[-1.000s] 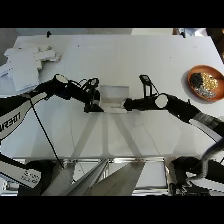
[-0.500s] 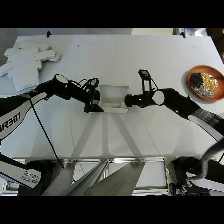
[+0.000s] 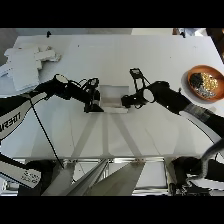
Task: Fold the box and place the chain.
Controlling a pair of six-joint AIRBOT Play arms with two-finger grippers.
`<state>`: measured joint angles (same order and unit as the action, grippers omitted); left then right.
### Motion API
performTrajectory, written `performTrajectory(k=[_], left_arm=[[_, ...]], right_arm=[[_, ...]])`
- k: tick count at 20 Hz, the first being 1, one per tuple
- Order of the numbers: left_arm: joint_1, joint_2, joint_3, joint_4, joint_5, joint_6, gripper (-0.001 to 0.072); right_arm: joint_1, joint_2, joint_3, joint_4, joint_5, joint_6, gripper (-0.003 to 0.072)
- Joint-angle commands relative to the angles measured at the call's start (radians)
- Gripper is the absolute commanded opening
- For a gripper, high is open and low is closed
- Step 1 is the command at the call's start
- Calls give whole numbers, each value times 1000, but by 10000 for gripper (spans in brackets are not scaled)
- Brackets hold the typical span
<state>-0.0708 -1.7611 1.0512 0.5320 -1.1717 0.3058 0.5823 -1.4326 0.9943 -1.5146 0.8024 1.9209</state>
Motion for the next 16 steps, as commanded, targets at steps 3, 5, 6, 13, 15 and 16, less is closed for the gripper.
performTrajectory(k=[3,5,6,13,15,16], left_arm=[[0,0,0,0,0,0,399],[0,0,0,0,0,0,399],[0,0,0,0,0,0,399],[0,0,0,0,0,0,399],[0,0,0,0,0,0,399],[0,0,0,0,0,0,399]], right_arm=[[23,-69,66,-97,159,47,466],[35,-76,66,-97,149,52,466],[41,-76,69,-97,129,79,466],[48,-89,126,-98,69,225,464],[48,-111,141,-93,89,258,463],[55,-121,142,-93,106,264,462]])
